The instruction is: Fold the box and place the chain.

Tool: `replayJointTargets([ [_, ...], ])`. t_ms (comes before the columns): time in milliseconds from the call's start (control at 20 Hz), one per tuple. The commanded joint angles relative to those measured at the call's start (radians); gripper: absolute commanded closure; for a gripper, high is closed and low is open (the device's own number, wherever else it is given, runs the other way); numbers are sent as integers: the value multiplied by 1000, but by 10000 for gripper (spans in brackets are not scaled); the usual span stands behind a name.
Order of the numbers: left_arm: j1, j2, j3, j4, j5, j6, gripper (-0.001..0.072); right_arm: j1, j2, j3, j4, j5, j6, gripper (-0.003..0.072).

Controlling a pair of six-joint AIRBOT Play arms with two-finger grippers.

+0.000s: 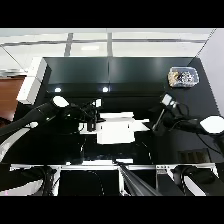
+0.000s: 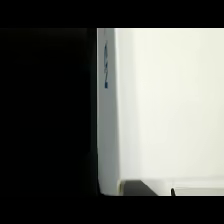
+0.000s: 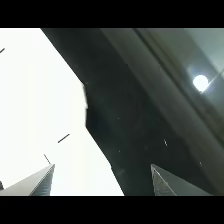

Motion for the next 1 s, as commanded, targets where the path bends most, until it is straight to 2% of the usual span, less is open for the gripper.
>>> replayJointTargets([
  [0,-3,-8,0,-2,24,6,686,130,-64,-9,-54,-106,-29,-27],
  [200,-3,-8,0,-2,21,6,686,234,-151,-9,-227,-95,-37,-27],
  [500,-3,-8,0,-2,21,6,686,309,-257,-9,-195,-35,-141,-27],
  [950,-3,-8,0,-2,21,6,686,347,-286,-9,-193,-56,-274,-26],
])
